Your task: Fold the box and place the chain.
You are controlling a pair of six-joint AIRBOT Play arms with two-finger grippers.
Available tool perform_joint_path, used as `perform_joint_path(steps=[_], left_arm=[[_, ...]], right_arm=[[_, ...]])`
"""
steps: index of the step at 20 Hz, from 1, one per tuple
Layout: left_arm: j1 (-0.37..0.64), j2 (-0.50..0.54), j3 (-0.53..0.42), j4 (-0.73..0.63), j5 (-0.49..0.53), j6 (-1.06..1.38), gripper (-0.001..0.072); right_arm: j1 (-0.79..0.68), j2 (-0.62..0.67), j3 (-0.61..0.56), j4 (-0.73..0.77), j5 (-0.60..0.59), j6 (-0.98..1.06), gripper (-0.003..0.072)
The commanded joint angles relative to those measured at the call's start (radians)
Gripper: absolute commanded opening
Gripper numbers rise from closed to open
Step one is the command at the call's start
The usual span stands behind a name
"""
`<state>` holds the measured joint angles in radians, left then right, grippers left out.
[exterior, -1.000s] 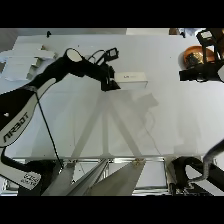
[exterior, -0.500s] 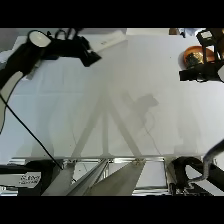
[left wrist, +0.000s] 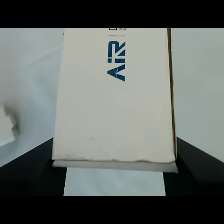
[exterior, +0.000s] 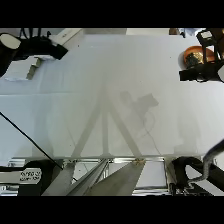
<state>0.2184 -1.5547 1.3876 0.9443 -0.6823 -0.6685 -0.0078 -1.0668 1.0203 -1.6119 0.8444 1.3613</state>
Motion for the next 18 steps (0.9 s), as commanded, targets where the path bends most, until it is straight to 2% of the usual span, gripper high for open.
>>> perform_joint_path(steps=[1, 9, 12, 18], left_arm=[[0.052, 0.000, -0.089, 0.084, 0.093, -0.132, 0.0350], [0.041, -0.004, -0.282, 0.082, 0.310, -0.239, 0.0350], [0.042, -0.036, -0.309, 0.081, 0.327, -0.278, 0.0350], [0.041, -0.108, -0.310, 0.080, 0.267, -0.281, 0.0350]], right_arm=[[0.000, 0.001, 0.001, 0.000, 0.000, 0.000, 0.0009], [0.000, 0.001, 0.001, 0.000, 0.000, 0.000, 0.0009], [0.000, 0.001, 0.001, 0.000, 0.000, 0.000, 0.0009], [0.000, 0.001, 0.001, 0.000, 0.000, 0.000, 0.0009]])
